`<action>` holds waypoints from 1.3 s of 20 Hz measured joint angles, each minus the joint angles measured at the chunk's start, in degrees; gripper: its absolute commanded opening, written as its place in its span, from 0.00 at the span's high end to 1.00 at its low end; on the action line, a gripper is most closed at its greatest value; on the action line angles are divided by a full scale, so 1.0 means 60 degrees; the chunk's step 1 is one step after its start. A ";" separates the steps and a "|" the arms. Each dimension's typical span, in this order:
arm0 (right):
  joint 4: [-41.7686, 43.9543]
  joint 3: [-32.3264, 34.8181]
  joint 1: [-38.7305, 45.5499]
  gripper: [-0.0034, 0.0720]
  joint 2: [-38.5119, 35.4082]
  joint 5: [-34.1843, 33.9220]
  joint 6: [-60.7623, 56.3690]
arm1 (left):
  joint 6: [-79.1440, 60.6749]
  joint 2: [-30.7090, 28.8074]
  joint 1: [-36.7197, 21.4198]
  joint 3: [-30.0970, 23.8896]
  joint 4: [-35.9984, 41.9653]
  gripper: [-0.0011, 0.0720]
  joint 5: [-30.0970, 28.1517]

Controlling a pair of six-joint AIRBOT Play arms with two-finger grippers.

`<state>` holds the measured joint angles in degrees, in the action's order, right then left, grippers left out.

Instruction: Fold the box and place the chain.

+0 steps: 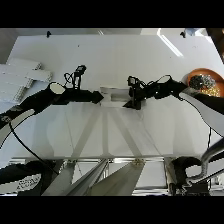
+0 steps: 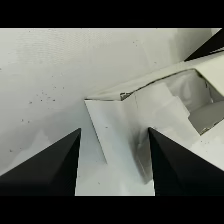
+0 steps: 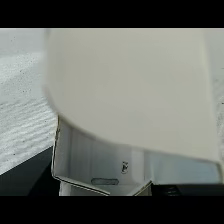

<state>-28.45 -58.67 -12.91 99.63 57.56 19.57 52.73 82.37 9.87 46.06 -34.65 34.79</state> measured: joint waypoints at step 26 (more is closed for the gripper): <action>-0.0011 0.0000 -0.0004 0.49 0.0007 0.0022 0.0004 | 0.2065 0.0514 0.0382 0.1096 -0.2040 0.50 0.0874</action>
<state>-28.51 -58.67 -12.93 99.68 57.69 19.59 65.12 85.45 12.16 52.64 -46.89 40.03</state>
